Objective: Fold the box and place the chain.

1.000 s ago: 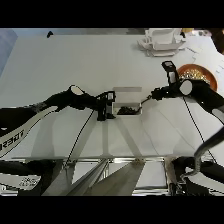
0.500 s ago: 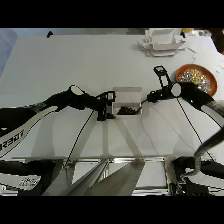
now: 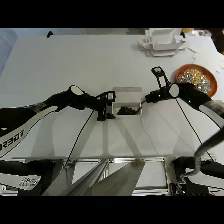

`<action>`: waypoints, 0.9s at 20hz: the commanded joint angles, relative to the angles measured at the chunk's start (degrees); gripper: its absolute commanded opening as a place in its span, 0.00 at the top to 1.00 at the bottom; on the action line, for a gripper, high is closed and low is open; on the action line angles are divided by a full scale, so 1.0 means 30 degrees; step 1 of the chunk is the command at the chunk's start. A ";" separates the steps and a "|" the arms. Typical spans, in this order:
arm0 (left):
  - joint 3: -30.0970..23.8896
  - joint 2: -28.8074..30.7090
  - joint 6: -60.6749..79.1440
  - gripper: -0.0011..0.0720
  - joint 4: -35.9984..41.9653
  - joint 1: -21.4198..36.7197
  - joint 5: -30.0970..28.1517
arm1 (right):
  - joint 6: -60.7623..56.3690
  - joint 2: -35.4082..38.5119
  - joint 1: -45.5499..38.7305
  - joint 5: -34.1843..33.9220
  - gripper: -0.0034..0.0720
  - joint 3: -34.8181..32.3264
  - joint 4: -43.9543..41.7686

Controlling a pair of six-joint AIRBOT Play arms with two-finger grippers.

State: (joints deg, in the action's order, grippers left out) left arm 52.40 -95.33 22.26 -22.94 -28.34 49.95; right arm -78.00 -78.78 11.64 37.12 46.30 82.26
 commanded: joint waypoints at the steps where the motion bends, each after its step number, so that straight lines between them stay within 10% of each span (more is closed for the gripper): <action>1: -0.0007 0.0015 0.0000 0.97 0.0000 0.0007 0.0000 | -0.0044 0.2040 0.0022 0.0175 0.93 0.0044 0.0058; 11: -0.0007 0.0015 0.0000 0.97 0.0000 0.0007 0.0000 | 0.1756 1.0775 0.0029 0.3381 0.93 0.0036 -0.5603; 18: -0.0007 0.0015 0.0000 0.97 0.0000 0.0007 0.0000 | 0.6688 1.0579 0.2098 0.3526 0.93 0.0036 -1.3340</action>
